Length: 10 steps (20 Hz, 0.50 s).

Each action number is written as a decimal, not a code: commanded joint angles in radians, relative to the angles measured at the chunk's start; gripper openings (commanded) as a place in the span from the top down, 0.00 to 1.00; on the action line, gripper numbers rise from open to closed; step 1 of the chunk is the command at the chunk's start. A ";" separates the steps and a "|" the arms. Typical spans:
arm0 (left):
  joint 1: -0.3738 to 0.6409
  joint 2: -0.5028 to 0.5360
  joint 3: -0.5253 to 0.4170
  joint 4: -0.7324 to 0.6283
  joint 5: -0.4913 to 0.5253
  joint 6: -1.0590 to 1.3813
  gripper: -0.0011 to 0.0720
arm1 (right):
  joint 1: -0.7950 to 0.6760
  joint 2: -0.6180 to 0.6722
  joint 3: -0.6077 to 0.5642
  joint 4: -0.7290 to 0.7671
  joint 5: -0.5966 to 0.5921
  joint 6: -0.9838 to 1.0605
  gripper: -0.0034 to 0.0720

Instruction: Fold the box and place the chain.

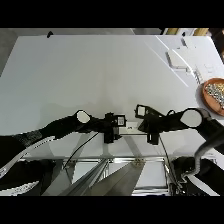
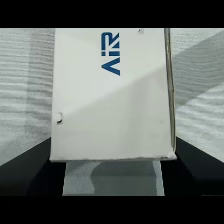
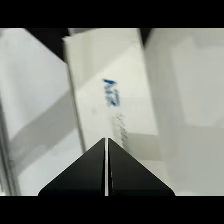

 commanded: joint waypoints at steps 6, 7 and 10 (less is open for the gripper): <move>0.000 0.001 0.000 0.003 0.000 0.003 0.53 | -0.307 0.087 -0.011 -0.556 -0.016 0.712 0.93; 0.000 0.001 0.000 0.003 0.000 0.003 0.53 | -0.346 0.080 -0.023 -0.582 -0.017 0.740 0.93; 0.000 0.001 0.000 0.003 0.000 0.003 0.53 | -0.423 0.072 -0.061 -0.566 0.010 0.752 0.93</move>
